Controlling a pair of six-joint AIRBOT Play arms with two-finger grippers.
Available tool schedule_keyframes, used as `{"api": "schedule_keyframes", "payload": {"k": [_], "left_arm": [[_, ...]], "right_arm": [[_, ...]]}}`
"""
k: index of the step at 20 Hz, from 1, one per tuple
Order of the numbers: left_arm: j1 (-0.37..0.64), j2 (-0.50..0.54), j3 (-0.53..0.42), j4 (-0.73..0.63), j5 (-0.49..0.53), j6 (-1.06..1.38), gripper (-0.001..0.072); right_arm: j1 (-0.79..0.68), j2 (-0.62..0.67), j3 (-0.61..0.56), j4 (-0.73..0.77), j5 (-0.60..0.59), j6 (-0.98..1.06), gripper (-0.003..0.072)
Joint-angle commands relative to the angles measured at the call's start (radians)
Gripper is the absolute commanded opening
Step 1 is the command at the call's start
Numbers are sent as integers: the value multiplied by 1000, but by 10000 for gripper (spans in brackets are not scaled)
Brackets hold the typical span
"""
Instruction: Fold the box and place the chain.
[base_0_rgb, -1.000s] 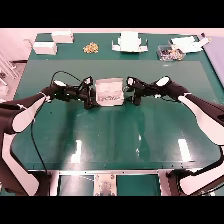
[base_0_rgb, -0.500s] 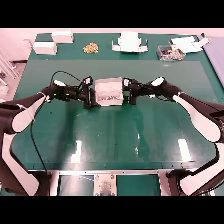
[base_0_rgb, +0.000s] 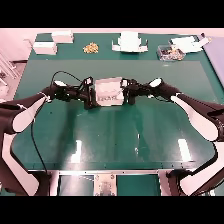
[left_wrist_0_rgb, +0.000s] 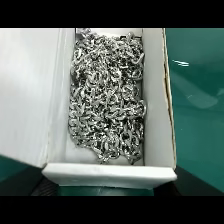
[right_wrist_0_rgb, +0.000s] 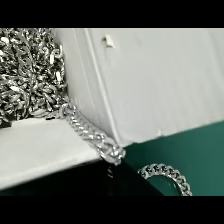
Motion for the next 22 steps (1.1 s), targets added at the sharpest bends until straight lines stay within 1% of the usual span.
{"api": "schedule_keyframes", "payload": {"k": [1, 6, 8, 9, 12, 15, 17, 20, 22], "left_arm": [[1, 0, 0, 0, 4, 0, 533], [1, 0, 0, 0, 4, 0, 533], [1, 0, 0, 0, 4, 0, 533], [1, 0, 0, 0, 4, 0, 533], [1, 0, 0, 0, 4, 0, 533], [1, 0, 0, 0, 4, 0, 533], [1, 0, 0, 0, 4, 0, 533], [1, 0, 0, 0, 4, 0, 533], [1, 0, 0, 0, 4, 0, 533]], "right_arm": [[-19, 26, 1, 1, -15, 58, 8], [-39, 111, 0, 1, -13, 179, 7], [-37, 158, 0, 1, 5, 240, 7], [-35, 184, 0, 1, 28, 276, 7], [-21, 285, 0, 2, 151, 375, 7], [22, 366, 0, 3, 182, 423, 6], [58, 385, 0, 5, 183, 424, 6], [106, 381, 0, 5, 181, 423, 6], [121, 367, 0, 5, 156, 423, 6]]}}
